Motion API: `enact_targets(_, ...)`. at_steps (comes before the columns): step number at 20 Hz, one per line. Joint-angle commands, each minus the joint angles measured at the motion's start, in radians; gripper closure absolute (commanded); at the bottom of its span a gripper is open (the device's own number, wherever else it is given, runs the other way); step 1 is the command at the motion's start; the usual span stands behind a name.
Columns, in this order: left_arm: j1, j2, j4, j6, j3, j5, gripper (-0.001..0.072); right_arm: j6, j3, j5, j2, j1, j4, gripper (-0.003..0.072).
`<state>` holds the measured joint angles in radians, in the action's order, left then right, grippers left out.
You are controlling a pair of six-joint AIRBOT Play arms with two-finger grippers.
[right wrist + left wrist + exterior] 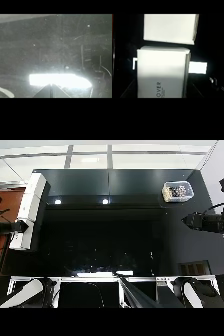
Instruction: Fold the box and place the chain.
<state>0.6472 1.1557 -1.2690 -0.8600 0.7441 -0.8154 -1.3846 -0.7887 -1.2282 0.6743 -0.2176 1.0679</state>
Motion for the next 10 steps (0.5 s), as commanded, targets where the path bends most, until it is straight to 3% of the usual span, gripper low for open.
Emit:
enact_targets(1,0.000,-0.008,0.056,-0.008,0.100,-0.084,0.0001,0.001,0.000,0.015,0.000,0.000,-0.008,0.0671)
enact_targets(4,0.000,-0.035,0.192,-0.035,0.295,-0.179,0.0004,0.043,0.000,0.075,0.000,0.000,-0.083,0.0671)
enact_targets(5,0.000,-0.043,0.256,-0.071,0.373,-0.206,0.0035,0.073,0.000,0.094,0.000,0.000,-0.133,0.0671)
enact_targets(6,0.000,-0.049,0.321,-0.111,0.445,-0.234,0.0149,0.107,0.000,0.104,0.000,0.000,-0.184,0.0671)
enact_targets(7,0.000,-0.055,0.386,-0.164,0.519,-0.278,0.0461,0.147,0.000,0.108,0.000,0.003,-0.237,0.0671)
enact_targets(8,-0.004,-0.061,0.442,-0.180,0.579,-0.322,0.0688,0.181,-0.001,0.119,0.000,0.015,-0.266,0.0671)
enact_targets(10,-0.055,-0.097,0.517,-0.204,0.639,-0.335,0.0689,0.196,-0.014,0.201,0.000,0.061,-0.274,0.0672)
